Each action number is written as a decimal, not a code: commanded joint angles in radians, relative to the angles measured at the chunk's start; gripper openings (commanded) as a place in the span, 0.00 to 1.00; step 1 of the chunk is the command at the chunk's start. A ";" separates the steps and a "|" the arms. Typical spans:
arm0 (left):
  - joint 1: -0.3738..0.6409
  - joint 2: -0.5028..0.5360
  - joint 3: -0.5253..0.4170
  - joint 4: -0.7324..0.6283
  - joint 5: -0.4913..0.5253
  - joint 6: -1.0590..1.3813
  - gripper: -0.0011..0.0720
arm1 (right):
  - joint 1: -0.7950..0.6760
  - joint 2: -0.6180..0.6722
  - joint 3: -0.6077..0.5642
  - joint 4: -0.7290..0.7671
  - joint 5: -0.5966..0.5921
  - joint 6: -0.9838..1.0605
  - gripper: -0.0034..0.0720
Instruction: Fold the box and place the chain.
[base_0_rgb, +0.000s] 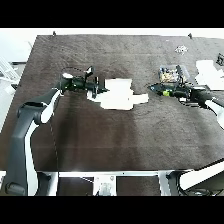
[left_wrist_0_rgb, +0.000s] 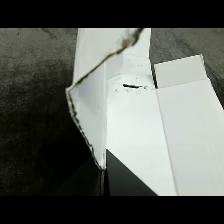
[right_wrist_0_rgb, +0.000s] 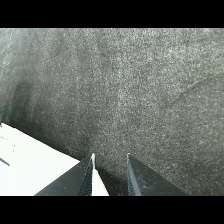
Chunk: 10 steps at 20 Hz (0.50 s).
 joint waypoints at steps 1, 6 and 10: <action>-0.006 0.000 -0.001 0.032 0.002 0.005 0.03 | 0.000 0.000 0.000 0.000 0.000 -0.003 0.40; -0.021 0.000 -0.001 0.077 0.030 0.018 0.03 | 0.000 0.000 0.000 0.000 0.000 -0.006 0.40; -0.021 0.000 -0.001 0.077 0.036 0.018 0.03 | 0.000 0.000 0.000 0.000 0.000 -0.006 0.40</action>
